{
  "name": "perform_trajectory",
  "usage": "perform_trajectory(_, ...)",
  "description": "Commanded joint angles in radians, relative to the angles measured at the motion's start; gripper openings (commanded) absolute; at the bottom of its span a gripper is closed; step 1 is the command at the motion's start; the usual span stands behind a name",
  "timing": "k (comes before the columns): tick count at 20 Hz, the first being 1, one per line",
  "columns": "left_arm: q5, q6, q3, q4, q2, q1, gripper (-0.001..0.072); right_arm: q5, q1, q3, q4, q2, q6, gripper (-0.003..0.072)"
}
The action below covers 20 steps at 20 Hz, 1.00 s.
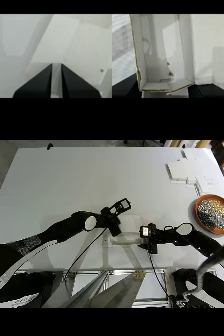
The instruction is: Fold the box and place the chain.
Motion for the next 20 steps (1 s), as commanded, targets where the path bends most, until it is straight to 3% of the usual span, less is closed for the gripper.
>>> perform_trajectory(1, -0.112, 0.014, 0.0, 0.059, 0.074, 0.035, 0.0175, 0.0, 0.0, 0.0, 0.0, 0.001, 0.0, 0.0341)
perform_trajectory(3, -0.251, 0.015, -0.001, 0.133, 0.159, 0.064, 0.0192, 0.0, 0.0, 0.0, 0.0, 0.001, 0.0, 0.0341)
perform_trajectory(5, -0.376, 0.019, -0.004, 0.173, 0.229, 0.083, 0.0319, 0.0, 0.0, 0.0, 0.0, 0.001, 0.0, 0.0341)
perform_trajectory(9, -0.522, 0.057, -0.033, 0.153, 0.274, 0.082, 0.0324, 0.0, 0.0, 0.0, 0.0, 0.001, 0.0, 0.0341)
perform_trajectory(15, -0.429, 0.334, -0.145, -0.076, 0.274, 0.071, 0.0324, 0.0, 0.0, 0.0, 0.0, 0.001, 0.0, 0.0341)
perform_trajectory(20, -0.326, 0.354, -0.151, -0.093, 0.273, 0.04, 0.0324, 0.0, 0.0, 0.0, 0.0, 0.001, 0.0, 0.0341)
